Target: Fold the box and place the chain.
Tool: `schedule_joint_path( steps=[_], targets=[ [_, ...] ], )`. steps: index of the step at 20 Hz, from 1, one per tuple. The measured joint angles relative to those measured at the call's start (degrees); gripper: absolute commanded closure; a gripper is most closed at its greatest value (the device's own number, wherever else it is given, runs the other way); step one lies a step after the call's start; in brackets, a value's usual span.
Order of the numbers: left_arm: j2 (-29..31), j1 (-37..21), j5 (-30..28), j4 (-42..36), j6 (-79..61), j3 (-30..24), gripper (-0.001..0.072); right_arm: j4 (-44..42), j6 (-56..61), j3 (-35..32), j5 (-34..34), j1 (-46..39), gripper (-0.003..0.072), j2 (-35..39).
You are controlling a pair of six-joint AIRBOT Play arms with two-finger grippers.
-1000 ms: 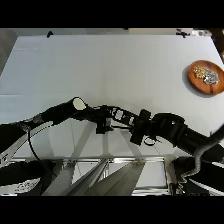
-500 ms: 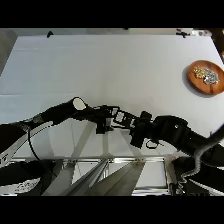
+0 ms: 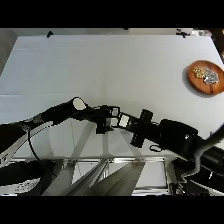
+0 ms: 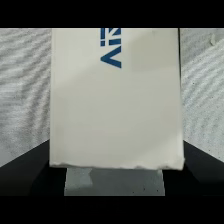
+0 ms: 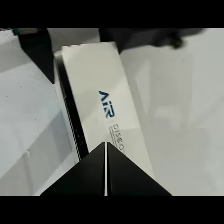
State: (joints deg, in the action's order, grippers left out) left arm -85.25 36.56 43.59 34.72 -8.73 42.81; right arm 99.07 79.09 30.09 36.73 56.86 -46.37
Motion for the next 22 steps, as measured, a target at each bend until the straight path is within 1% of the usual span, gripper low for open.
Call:
schedule_joint_path(
  steps=[4,9,17,22],
  targets=[
    [0.00,0.00,0.00,0.02,0.00,0.00,0.0362,5.31,0.59,-4.22,-5.79,2.91,0.0668,-1.31],
    [0.00,0.00,-0.02,0.04,-0.02,0.00,0.0362,10.34,4.90,-5.66,-11.04,3.87,0.0669,-2.91],
    [0.00,0.00,-0.02,0.04,-0.02,0.00,0.0362,13.60,6.60,-6.29,-11.80,4.37,0.0669,-4.74],
    [0.00,0.00,-0.02,0.15,-0.15,0.00,0.0362,15.69,6.54,-7.52,-11.06,7.30,0.0668,-5.60]
  ],
)
